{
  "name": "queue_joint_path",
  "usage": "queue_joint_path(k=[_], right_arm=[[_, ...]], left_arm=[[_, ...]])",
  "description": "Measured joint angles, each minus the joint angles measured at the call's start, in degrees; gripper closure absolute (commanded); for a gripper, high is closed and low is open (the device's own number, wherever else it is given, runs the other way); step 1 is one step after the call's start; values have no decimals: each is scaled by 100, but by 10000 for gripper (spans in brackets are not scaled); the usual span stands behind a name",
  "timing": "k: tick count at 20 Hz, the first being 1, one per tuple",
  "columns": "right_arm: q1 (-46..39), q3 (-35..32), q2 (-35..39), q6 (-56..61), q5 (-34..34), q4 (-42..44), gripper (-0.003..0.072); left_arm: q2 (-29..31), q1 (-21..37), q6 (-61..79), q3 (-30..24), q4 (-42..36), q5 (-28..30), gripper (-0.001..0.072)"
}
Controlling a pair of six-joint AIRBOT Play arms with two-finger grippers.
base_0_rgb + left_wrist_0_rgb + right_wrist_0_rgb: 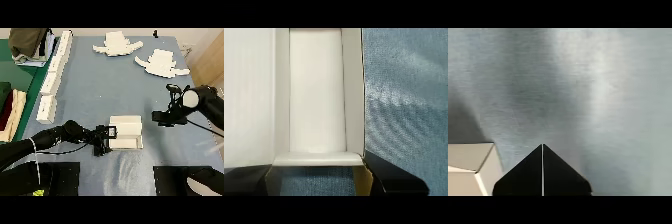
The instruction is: Fold the box.
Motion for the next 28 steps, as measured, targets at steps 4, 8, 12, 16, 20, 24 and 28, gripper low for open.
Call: queue_joint_path(k=[4, 8, 12, 16, 20, 24, 28], right_arm=[[-1165, 107, -1292, -2686, 188, 3075, 679], [-1305, 310, -1998, -4135, 898, 4682, 679], [-922, 372, -2022, -4872, 1397, 5086, 679], [-295, 313, -1663, -5149, 1556, 4732, 679], [376, -55, -1119, -5462, 1207, 4109, 679], [1075, -575, -463, -5654, 256, 3414, 679], [1781, -1080, 155, -5724, -715, 2780, 679]], left_arm=[[0, 0, 0, 0, 2, 0, 173], [0, 0, -2, 0, 0, 0, 173], [0, 0, -2, 0, 0, 0, 173], [0, 0, -2, 0, 2, 2, 172], [0, 0, -2, 0, 0, 0, 173], [0, 0, 0, 0, 0, 0, 173], [0, 0, 0, 0, 2, 2, 173]])
